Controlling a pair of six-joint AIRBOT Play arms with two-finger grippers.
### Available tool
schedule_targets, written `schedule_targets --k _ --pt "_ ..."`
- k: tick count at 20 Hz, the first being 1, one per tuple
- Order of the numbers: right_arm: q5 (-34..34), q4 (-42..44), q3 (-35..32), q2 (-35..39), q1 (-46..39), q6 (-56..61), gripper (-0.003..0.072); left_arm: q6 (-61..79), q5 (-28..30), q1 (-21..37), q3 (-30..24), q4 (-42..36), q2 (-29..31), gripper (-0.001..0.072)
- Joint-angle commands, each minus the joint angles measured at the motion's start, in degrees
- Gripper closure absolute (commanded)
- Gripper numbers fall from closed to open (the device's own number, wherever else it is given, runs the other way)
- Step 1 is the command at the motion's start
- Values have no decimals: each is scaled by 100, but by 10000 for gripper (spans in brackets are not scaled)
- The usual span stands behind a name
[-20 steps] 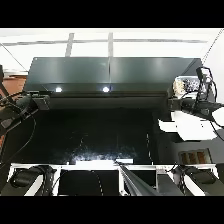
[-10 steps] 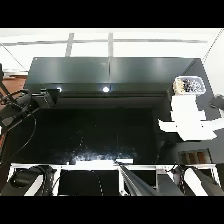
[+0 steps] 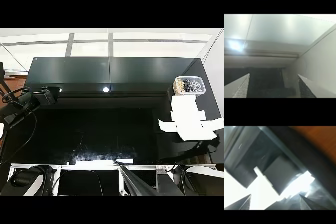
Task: Fold the box and place the chain.
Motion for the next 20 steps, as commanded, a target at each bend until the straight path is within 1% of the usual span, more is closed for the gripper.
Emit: schedule_targets --k 1,3,4,5,8,9,10,11,12,13,14,17,20 --pt "1311 389 741 -1016 61 -673 -7 -4 50 0 2 -192 -57 19" --pt "1296 304 1014 -1207 286 -850 -7 -2 7 -2 2 -343 -114 18" --pt "1307 238 1147 -1276 400 -933 25 -2 -59 -2 2 -345 -155 19" --pt "1298 184 1235 -1320 483 -975 154 -2 -149 -2 4 -345 -201 19" --pt "1086 -334 1311 -1362 706 -1058 166 -2 -431 -4 4 -487 -334 19" --pt "1080 -516 1311 -1381 769 -1060 291 -2 -520 -2 4 -514 -354 19" --pt "1062 -592 1311 -1401 809 -1071 372 0 -586 -4 4 -514 -365 19" --pt "1054 -577 1311 -1401 837 -1119 395 -2 -651 -2 4 -514 -374 19" --pt "1084 -514 1311 -1401 848 -1178 443 -2 -680 -2 4 -514 -376 19" --pt "1167 -494 1311 -1401 861 -1257 586 -2 -680 -2 4 -514 -378 19" --pt "1285 -494 1311 -1401 861 -1338 667 -2 -675 -2 4 -514 -378 19" --pt "1532 -396 1296 -1381 876 -1329 668 0 -675 0 4 -514 -378 19" --pt "1609 -13 1143 -1228 1023 -1327 668 -2 -673 0 4 -669 -378 19"
